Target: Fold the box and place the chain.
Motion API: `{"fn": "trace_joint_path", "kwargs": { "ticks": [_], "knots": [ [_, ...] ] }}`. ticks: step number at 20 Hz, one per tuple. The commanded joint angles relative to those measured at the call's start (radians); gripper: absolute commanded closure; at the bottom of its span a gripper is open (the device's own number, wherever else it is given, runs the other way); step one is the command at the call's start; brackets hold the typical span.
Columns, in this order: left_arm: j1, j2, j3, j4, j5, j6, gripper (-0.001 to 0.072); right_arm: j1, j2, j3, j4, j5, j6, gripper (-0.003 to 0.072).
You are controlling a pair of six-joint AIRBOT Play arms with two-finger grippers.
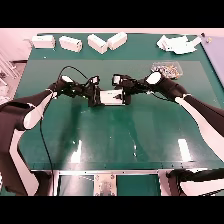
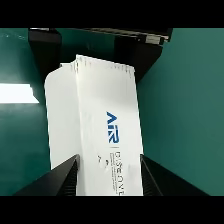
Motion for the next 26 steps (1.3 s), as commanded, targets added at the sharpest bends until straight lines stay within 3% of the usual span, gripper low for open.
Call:
{"fn": "trace_joint_path", "kwargs": {
  "ticks": [1,9,23,26],
  "knots": [
    [-0.001,0.001,0.000,0.002,-0.005,0.003,0.0183,0.000,0.004,0.001,0.001,-0.040,-0.002,0.0241],
    [-0.001,0.001,0.000,0.002,-0.005,0.003,0.0183,0.000,0.005,0.049,0.001,-0.036,-0.011,0.0312],
    [-0.001,0.001,0.000,0.002,-0.005,0.003,0.0183,-0.002,-0.021,0.042,0.001,-0.019,-0.026,0.0317],
    [-0.001,0.001,0.000,0.002,-0.005,0.003,0.0184,-0.002,-0.020,0.044,0.013,0.061,-0.019,0.0321]
  ]
}}
